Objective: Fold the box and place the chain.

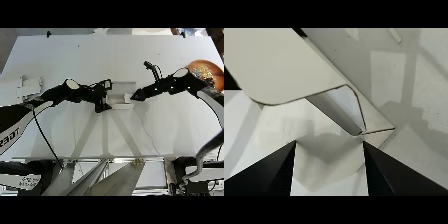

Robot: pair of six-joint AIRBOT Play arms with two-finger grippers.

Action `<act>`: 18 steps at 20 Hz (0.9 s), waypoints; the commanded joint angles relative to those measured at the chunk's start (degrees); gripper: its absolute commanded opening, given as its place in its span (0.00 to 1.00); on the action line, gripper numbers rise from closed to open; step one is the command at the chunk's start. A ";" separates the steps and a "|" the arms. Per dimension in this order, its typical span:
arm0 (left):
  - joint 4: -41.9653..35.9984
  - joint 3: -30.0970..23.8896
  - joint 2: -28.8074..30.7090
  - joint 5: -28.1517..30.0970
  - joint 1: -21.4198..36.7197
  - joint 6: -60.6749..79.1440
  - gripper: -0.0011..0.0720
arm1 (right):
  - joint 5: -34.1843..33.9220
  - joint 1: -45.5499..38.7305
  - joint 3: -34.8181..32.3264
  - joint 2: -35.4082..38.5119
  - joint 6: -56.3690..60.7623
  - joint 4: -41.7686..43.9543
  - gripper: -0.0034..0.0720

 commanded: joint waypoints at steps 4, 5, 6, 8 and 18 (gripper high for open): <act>-0.20 0.04 0.00 -0.33 0.00 0.17 0.34 | -5.03 0.98 0.07 -0.04 4.72 -1.07 0.66; -0.20 0.04 0.00 -0.31 0.00 0.17 0.34 | -4.96 1.07 0.07 -0.04 4.83 -2.14 0.66; -0.20 0.04 0.00 -0.31 0.00 0.17 0.34 | -4.98 1.09 0.07 -0.04 6.16 -3.58 0.66; -0.20 0.04 0.00 -0.31 0.00 0.17 0.34 | -4.98 1.09 0.07 -0.04 9.33 -6.16 0.66; -0.20 0.04 0.00 -0.33 -0.04 0.17 0.34 | -7.28 5.35 0.07 -0.02 12.72 -9.33 0.61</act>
